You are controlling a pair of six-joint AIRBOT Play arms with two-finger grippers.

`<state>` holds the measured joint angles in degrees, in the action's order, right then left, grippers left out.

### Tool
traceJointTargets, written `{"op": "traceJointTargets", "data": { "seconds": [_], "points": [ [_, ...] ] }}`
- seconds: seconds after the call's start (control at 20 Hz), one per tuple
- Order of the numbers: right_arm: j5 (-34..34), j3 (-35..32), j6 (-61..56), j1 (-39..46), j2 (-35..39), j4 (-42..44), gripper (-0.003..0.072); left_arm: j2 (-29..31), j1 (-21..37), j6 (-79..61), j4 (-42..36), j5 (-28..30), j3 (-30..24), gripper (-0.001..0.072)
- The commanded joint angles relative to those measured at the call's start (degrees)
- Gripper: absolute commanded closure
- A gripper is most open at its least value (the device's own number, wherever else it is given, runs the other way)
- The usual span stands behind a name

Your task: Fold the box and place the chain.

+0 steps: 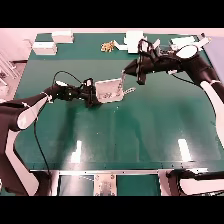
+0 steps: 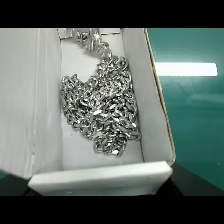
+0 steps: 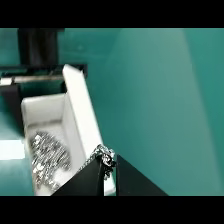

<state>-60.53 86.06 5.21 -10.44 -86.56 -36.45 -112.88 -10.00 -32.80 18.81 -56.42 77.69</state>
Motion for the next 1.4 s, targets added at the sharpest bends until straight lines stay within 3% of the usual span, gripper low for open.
{"op": "traceJointTargets", "data": {
  "seconds": [0.0,0.3,0.9,1.35],
  "points": [
    [7.9,0.4,-0.3,-4.4,5.0,0.0,0.0685,0.0,0.1,0.0,0.0,0.0,0.0,0.0085],
    [14.3,4.2,-0.3,-9.3,5.5,0.0,0.0685,0.0,0.1,0.0,0.0,0.0,0.0,0.0085],
    [15.1,5.3,-2.2,-11.2,5.4,0.2,0.0686,0.0,0.1,0.0,0.0,0.0,0.0,0.0085],
    [15.1,-4.9,-5.3,-10.3,4.2,-1.5,0.0686,0.0,0.1,0.0,0.0,0.0,0.0,0.0085]
  ]
}}
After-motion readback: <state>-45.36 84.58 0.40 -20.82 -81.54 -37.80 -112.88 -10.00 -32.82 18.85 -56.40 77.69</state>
